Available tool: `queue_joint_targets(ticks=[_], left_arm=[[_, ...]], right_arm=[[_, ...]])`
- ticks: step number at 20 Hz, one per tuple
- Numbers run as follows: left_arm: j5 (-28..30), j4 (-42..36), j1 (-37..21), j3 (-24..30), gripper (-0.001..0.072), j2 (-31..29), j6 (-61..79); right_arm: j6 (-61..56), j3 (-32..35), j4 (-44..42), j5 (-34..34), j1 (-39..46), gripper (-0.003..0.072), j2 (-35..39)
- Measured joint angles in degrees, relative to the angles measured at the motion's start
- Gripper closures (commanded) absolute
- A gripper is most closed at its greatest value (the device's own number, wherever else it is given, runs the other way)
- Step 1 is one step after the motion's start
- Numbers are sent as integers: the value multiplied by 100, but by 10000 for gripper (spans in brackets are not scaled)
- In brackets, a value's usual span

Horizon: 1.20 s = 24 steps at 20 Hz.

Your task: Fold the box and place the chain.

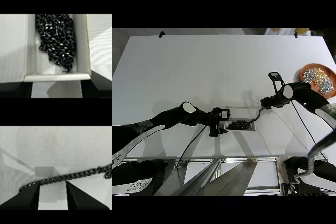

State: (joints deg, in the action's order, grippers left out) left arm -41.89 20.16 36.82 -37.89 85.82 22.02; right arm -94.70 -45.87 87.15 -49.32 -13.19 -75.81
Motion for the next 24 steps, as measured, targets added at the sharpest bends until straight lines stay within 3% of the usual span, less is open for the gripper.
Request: queue_joint_targets(ticks=[6,9,12,18,24], left_arm=[[2,0,0,0,435,0,0],[2,0,0,0,435,0,0],[2,0,0,0,435,0,0],[4,0,0,0,435,0,0],[2,0,0,0,435,0,0]], right_arm=[[0,0,-63,-13,74,333,-96],[11,-7,-72,-96,83,443,-190],[57,-7,-11,-181,92,657,-234],[431,7,-122,-404,81,670,48],[776,4,4,-1045,-61,670,1294]])
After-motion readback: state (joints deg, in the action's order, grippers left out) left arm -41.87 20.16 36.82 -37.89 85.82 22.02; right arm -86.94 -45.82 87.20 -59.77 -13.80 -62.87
